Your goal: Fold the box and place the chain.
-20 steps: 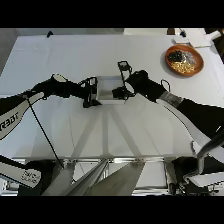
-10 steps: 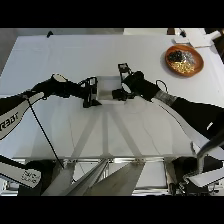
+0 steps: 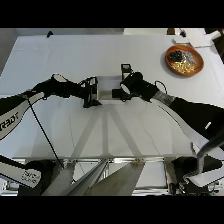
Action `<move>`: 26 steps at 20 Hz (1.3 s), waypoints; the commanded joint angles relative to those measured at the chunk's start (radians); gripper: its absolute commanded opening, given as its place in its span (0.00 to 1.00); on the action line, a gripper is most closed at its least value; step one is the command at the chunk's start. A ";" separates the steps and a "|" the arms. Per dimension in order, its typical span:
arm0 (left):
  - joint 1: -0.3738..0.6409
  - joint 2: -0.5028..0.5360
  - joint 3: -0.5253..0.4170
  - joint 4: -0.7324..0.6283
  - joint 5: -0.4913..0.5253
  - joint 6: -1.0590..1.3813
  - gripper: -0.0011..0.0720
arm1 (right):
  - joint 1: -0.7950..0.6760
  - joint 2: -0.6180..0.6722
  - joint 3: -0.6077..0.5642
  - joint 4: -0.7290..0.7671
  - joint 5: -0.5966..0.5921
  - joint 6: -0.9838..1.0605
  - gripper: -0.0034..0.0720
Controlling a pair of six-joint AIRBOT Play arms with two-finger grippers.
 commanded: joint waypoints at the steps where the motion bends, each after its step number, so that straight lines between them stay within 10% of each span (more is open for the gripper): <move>1: 0.000 0.000 0.000 0.000 0.000 -0.001 0.56 | 0.002 0.001 0.003 0.005 -0.001 0.010 0.27; 2: 0.000 0.000 0.000 0.000 0.000 -0.001 0.56 | 0.004 0.004 0.006 0.005 0.001 0.005 0.42; 17: 0.000 0.000 0.000 0.000 0.000 -0.001 0.56 | -0.010 0.354 0.006 -0.010 0.074 -0.080 0.44; 26: 0.000 0.000 0.000 0.000 0.000 0.000 0.56 | -0.356 0.421 0.006 -0.169 0.111 -0.307 0.44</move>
